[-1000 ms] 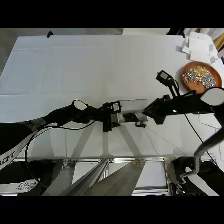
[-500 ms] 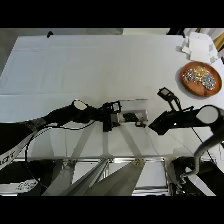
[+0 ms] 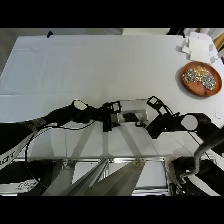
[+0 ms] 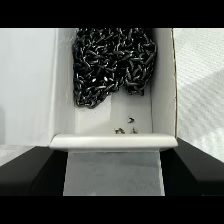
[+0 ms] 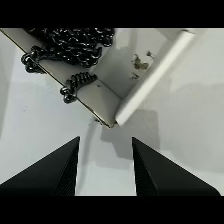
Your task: Fold the box and place the chain.
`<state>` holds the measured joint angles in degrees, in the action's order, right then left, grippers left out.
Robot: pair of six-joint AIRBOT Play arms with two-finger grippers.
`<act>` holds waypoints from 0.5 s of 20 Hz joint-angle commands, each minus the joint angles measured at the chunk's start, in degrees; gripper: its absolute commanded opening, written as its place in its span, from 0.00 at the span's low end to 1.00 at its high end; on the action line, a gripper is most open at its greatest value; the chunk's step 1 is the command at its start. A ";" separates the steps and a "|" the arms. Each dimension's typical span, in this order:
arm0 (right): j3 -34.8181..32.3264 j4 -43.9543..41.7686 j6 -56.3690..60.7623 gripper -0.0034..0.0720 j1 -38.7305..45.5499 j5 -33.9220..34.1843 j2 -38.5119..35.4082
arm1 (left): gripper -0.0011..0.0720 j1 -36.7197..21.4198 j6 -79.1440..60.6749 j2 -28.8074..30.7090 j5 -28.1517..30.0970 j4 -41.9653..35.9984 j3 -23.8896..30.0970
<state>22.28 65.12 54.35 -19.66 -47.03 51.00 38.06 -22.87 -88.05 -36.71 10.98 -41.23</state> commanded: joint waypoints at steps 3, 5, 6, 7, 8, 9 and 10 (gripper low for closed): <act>-0.13 0.61 2.12 0.47 -2.89 5.60 3.93 | 0.36 0.00 0.00 0.02 0.02 0.00 -0.04; -0.13 0.35 2.89 0.47 -2.89 5.88 5.35 | 0.36 0.00 0.00 0.02 0.02 0.00 -0.04; -0.13 0.02 2.89 0.46 -2.89 5.97 5.92 | 0.36 0.00 0.00 0.02 0.02 0.00 -0.04; -0.11 -0.50 2.84 0.41 -2.89 6.19 6.29 | 0.36 0.00 0.00 0.02 0.02 0.00 -0.04; -0.11 -0.63 2.86 0.39 -2.89 6.40 6.32 | 0.36 0.00 0.00 0.02 0.02 0.00 -0.04; -0.13 -0.63 2.86 0.35 -2.89 6.51 6.34 | 0.36 0.00 0.00 0.02 0.02 0.00 -0.04; -0.13 -0.66 2.86 0.29 -2.89 6.51 6.32 | 0.36 0.00 0.00 0.02 0.02 0.00 -0.04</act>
